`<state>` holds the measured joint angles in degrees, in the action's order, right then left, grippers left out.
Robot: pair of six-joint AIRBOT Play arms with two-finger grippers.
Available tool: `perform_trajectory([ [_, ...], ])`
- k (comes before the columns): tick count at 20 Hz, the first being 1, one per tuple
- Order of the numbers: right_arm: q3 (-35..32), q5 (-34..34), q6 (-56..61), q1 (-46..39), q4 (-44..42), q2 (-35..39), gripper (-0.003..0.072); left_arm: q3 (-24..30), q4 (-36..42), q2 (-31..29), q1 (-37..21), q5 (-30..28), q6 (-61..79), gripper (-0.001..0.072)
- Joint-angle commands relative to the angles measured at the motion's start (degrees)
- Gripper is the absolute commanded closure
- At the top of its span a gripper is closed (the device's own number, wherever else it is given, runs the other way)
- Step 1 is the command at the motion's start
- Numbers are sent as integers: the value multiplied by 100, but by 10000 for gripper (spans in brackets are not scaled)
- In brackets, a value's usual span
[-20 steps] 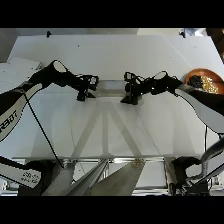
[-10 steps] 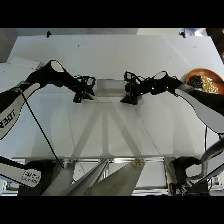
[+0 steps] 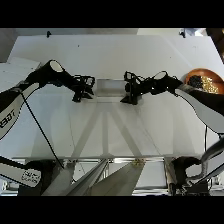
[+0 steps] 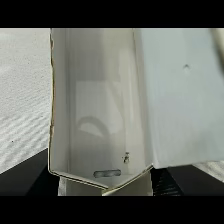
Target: Fold the box and place the chain.
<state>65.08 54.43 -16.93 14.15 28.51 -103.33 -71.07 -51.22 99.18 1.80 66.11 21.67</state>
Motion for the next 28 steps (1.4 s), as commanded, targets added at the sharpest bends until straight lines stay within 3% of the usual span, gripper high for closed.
perform_trajectory([
  [1,4,2,0,0,0,-2,226,0,170,-2,-2,-192,-2,493],
  [5,4,2,0,0,-2,-2,226,0,684,0,4,-186,85,493],
  [8,4,2,0,0,-2,-2,226,0,704,0,11,96,149,494],
  [13,4,2,0,0,0,-2,226,0,706,4,22,94,151,504],
  [14,4,2,0,0,-2,-2,226,0,717,4,35,57,149,532],
  [15,4,2,0,0,-2,-2,226,0,717,4,44,11,151,632],
  [16,4,2,0,0,0,-2,226,0,750,4,46,-33,151,673],
  [19,4,2,0,0,0,-2,226,0,922,4,48,-125,149,656],
  [20,4,2,0,0,0,-2,226,0,942,4,57,-131,149,598],
  [22,4,2,0,0,-2,-2,226,0,940,4,61,-149,146,550],
  [28,4,2,0,0,0,-2,226,0,1233,4,74,-153,149,550],
])
